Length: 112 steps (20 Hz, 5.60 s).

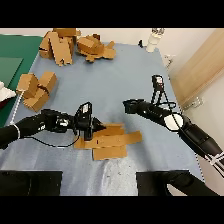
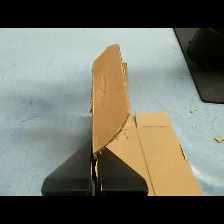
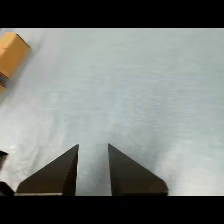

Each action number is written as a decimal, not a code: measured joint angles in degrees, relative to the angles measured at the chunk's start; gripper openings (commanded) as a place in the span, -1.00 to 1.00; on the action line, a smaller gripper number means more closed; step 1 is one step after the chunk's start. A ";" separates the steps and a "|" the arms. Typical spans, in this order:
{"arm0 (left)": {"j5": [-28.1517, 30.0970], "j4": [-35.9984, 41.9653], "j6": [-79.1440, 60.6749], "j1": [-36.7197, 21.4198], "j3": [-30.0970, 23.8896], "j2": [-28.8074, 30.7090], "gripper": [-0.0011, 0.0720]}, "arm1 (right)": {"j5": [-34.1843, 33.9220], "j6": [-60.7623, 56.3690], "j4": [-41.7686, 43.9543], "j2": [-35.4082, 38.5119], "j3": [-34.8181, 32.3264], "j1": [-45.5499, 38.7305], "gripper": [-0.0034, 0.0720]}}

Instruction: Fold the box.

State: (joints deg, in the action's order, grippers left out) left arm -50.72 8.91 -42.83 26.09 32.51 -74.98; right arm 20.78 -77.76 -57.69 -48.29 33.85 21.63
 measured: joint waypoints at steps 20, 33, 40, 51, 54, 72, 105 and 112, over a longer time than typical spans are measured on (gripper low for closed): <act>7.89 -14.60 9.38 5.14 3.52 1.22 -0.93 | 7.23 -11.78 -15.50 0.00 0.20 -0.79 -0.14; 8.72 -4.33 -6.49 6.14 -0.44 7.61 -0.93 | 7.26 -11.82 -15.45 0.00 0.20 -0.79 -0.14; 10.60 -4.11 -9.70 7.50 -4.96 9.31 -0.93 | 7.26 -11.85 -15.43 0.00 0.20 -0.79 -0.14; 13.75 -3.91 -1.51 7.87 -6.88 9.29 -0.93 | 7.26 -11.85 -15.34 0.00 0.22 -0.42 -0.14; 13.44 -4.15 3.13 7.87 -6.95 9.29 -0.93 | 7.26 -11.85 -15.37 0.00 0.22 -0.42 -0.14; 11.39 -7.54 12.39 7.80 -6.99 9.25 -0.93 | 8.72 -14.36 -15.50 0.33 0.63 -0.50 -0.14; 13.55 -7.52 12.35 7.80 -6.86 9.25 -0.93 | 30.05 -8.13 -44.57 1.05 -8.04 50.42 -0.17; 14.27 -7.52 12.28 7.80 -6.86 9.27 -0.93 | 29.75 -3.43 -38.29 1.40 -8.04 50.58 -0.11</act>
State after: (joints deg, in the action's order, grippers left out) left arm -36.45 1.39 -30.55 33.89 25.65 -65.71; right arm 50.52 -81.19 -95.98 -46.89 25.80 72.20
